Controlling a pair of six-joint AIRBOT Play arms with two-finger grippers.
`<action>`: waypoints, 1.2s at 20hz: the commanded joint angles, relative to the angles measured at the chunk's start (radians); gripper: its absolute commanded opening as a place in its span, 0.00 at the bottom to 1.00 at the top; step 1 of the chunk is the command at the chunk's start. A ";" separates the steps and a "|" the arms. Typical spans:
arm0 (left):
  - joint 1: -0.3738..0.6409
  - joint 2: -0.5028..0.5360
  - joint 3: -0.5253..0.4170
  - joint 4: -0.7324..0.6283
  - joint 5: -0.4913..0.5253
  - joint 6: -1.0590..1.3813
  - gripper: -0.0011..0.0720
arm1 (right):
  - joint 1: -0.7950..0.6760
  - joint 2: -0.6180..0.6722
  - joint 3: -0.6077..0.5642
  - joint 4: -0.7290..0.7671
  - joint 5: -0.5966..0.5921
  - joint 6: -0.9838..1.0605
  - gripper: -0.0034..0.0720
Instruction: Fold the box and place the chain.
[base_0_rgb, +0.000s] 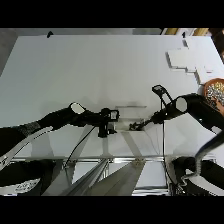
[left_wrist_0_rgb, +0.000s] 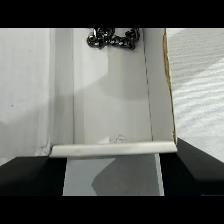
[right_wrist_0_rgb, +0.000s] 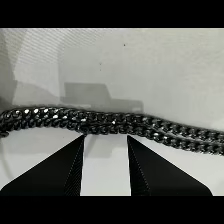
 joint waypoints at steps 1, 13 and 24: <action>0.000 0.000 0.000 0.000 0.000 0.000 0.14 | 0.001 -0.042 0.001 0.044 -0.010 0.003 0.44; 0.000 0.001 0.000 0.000 0.000 0.000 0.14 | 0.001 0.035 0.001 0.040 0.066 -0.020 0.07; 0.000 0.001 0.000 0.001 0.000 0.000 0.14 | 0.001 0.206 -0.004 0.059 0.080 -0.037 0.20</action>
